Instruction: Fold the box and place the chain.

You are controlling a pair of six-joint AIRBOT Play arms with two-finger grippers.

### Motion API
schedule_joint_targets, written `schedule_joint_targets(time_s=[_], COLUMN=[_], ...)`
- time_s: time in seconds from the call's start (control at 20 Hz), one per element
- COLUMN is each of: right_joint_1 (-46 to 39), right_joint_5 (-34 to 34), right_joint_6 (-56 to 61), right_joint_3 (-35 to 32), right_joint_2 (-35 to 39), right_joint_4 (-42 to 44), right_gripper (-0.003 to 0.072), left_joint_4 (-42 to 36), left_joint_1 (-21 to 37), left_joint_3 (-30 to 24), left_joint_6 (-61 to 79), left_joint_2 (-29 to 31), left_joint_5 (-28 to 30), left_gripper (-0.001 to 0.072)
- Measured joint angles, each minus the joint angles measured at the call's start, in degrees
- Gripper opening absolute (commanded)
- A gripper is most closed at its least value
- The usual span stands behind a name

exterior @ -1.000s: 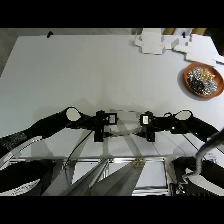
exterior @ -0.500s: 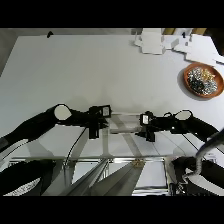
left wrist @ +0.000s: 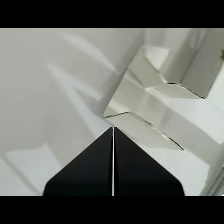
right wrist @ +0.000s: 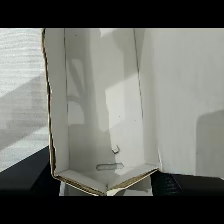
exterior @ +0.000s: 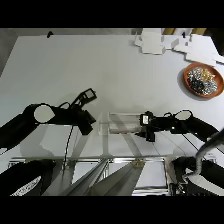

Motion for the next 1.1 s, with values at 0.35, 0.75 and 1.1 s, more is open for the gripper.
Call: schedule_joint_targets(time_s=[0.35,0.75,1.1], right_joint_1=[0.0,0.0,0.0], right_joint_5=[0.0,0.0,0.0], right_joint_6=[0.0,0.0,0.0], right_joint_3=[0.0,0.0,0.0], right_joint_2=[0.0,0.0,0.0], right_joint_4=[0.0,0.0,0.0], right_gripper=[0.0312,0.0312,0.0312], left_joint_4=[2.4,-1.6,-4.9], left_joint_1=[2.9,3.1,0.3], left_joint_3=[-4.9,-8.8,-9.1], left_joint_6=[-17.4,-24.6,-25.3], left_joint_2=[0.7,-3.1,-4.3], left_joint_5=[3.1,7.0,7.9], left_gripper=[0.0002,0.0003,0.0003])
